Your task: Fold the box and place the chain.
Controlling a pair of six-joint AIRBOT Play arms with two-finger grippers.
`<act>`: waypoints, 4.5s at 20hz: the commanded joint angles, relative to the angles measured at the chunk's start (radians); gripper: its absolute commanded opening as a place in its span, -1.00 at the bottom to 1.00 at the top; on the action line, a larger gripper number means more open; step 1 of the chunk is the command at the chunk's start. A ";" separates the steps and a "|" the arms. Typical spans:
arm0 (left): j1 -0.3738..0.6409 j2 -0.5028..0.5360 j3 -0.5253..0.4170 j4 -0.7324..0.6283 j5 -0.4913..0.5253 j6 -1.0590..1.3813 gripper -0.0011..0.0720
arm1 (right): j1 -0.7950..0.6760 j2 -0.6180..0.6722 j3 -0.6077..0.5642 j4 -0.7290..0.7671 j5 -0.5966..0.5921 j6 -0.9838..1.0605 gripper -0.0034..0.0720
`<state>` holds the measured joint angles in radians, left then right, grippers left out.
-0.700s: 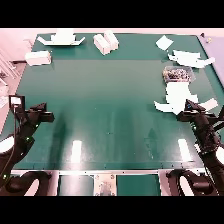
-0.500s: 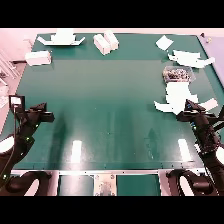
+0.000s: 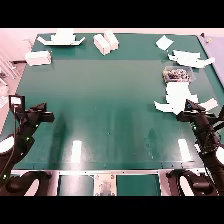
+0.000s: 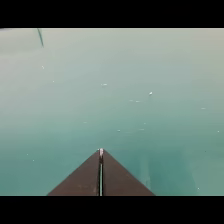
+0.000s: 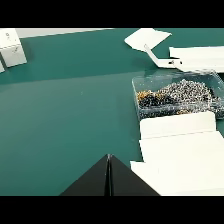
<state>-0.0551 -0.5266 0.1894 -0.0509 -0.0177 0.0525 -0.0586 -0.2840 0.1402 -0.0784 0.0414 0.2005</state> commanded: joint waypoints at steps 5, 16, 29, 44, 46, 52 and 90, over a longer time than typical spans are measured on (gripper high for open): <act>0.000 0.001 0.000 0.000 0.000 0.000 -0.92 | 0.001 0.000 0.000 0.000 0.001 0.000 -0.88; 0.000 0.001 0.000 0.000 0.001 0.000 -0.92 | 0.000 0.000 0.003 -0.004 0.002 0.004 -0.87; 0.000 0.001 0.000 0.000 0.001 0.000 -0.92 | -0.476 -0.559 0.533 -0.351 0.563 0.338 -0.75; 0.000 0.001 0.000 0.000 0.000 0.000 -0.92 | -0.918 -1.196 1.283 -0.782 1.271 0.777 -0.33; 0.000 0.000 0.000 0.000 0.000 0.000 -0.92 | -0.924 -1.276 1.345 -0.790 1.308 0.776 0.10; 0.000 0.001 0.000 0.000 0.000 0.000 -0.92 | -0.908 -1.461 1.514 -0.818 1.335 0.775 0.43; 0.000 0.001 0.000 0.000 0.000 0.000 -0.92 | -0.882 -1.884 1.749 -0.795 1.639 0.678 -0.05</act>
<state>-0.0551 -0.5266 0.1894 -0.0513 -0.0174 0.0528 -0.9413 -2.1597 1.8896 -0.8783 1.6783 0.8818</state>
